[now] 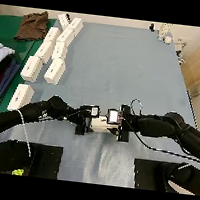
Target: Fold the box.
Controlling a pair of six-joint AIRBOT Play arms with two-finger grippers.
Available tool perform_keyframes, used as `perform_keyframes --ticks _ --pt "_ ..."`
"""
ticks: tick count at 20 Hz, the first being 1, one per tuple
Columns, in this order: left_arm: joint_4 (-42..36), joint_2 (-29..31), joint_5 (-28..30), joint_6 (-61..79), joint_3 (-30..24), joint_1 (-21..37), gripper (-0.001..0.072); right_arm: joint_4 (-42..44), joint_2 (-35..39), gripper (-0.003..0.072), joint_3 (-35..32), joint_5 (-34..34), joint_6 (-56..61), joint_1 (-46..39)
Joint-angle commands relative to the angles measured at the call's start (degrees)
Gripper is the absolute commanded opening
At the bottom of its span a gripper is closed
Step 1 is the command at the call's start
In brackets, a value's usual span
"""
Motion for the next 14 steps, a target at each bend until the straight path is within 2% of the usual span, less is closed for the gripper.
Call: perform_keyframes --ticks 1,2,3,4,7,10,14 --pt "0.0 0.0 0.1 0.0 0.0 0.0 0.0458 0.0 4.9 0.0479 0.0 -4.5 11.7 0.0" --pt "0.0 0.0 0.1 0.0 0.0 0.0 0.0458 0.0 5.7 0.0441 0.0 -5.7 17.3 0.0" --pt "0.0 0.0 0.1 0.0 0.0 0.0 0.0458 -0.1 5.9 0.0281 -0.1 -5.9 21.6 0.0" --pt "0.0 0.0 0.1 0.0 0.0 0.0 0.0458 -0.1 5.8 0.0014 -0.7 -4.6 26.3 -0.1" --pt "0.0 0.0 0.1 0.0 0.0 0.0 0.0458 2.0 5.9 0.0005 -6.1 8.0 35.0 -0.1" --pt "0.0 0.0 0.1 0.0 0.0 0.0 0.0458 10.8 5.9 0.0004 -12.8 19.1 35.9 0.0" --pt "0.0 0.0 0.1 0.0 0.0 0.0 0.0458 12.2 5.9 0.0004 -16.1 21.8 35.9 0.4"
